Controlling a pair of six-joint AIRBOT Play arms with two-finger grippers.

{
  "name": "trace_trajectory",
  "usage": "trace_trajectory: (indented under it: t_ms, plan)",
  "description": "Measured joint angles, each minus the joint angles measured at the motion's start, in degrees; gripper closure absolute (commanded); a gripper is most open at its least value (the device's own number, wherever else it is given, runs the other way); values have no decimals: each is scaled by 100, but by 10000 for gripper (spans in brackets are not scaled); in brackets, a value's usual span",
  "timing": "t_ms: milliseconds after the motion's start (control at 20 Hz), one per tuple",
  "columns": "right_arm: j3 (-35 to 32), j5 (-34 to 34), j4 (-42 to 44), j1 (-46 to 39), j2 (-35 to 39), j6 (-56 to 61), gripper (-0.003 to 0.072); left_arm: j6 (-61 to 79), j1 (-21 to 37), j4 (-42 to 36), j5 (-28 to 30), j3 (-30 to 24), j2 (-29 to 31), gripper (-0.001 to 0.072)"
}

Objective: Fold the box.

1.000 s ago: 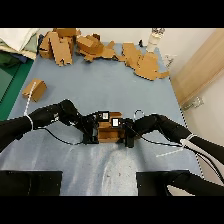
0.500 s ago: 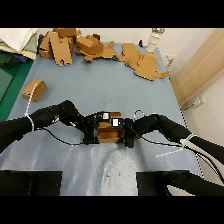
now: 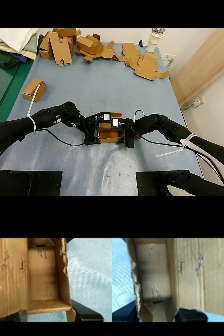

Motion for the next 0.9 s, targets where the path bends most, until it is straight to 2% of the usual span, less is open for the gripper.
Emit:
trace_trajectory:
  t_ms: [650, 700, 900]
  plan:
    - [0, 2, 9, 2, 4, 17, 182, -2, 0, 68, -52, 0, -7, 140]
    - [0, -9, 13, 2, 7, 66, 146, 0, 0, 70, -63, 0, -7, 140]
    - [0, -105, -129, 7, 33, 525, 122, -9, 0, 59, -114, 0, -7, 140]
